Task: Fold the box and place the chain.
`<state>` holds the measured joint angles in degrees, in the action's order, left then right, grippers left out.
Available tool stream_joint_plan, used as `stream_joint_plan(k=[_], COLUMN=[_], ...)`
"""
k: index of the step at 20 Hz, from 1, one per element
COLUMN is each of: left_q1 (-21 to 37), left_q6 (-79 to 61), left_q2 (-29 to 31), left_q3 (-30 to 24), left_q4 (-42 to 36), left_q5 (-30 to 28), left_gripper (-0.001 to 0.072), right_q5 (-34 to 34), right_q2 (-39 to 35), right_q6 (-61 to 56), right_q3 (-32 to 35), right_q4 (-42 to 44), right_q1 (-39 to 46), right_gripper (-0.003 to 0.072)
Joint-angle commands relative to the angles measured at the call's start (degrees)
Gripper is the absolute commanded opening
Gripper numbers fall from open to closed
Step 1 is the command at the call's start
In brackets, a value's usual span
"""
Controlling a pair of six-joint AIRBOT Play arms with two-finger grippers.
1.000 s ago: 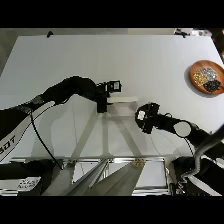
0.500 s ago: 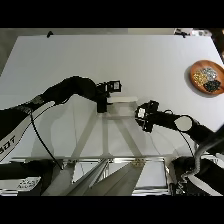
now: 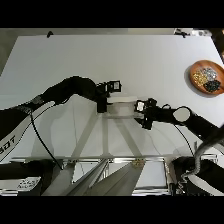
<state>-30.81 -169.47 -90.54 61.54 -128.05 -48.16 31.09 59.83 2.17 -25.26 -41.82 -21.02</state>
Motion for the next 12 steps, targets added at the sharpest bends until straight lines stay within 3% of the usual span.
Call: stream_joint_plan(k=[1, 7, 10, 12], left_q1=[0.0, 0.0, 0.0, 0.0], left_q6=[0.0, 0.0, 0.0, 0.0], left_q2=[0.0, 0.0, 0.0, 0.0], left_q3=[0.0, 0.0, 0.0, 0.0], left_q4=[0.0, 0.0, 0.0, 0.0], left_q5=[0.0, 0.0, 0.0, 0.0], left_gripper=[0.0016, 0.0016, 0.0016, 0.0016], right_q5=[1.6, 0.5, -2.2, -2.6], right_q2=[0.3, 0.3, 0.3, 0.3], right_q6=[-2.3, -1.6, -0.1, 0.5], right_q3=[-0.4, -0.4, -0.4, -0.4], right_q4=[-1.6, 0.0, 0.2, 0.4], right_q1=[1.1, 1.2, 1.2, 1.2], right_gripper=[0.0543, 0.0609, 0.0703, 0.0703])
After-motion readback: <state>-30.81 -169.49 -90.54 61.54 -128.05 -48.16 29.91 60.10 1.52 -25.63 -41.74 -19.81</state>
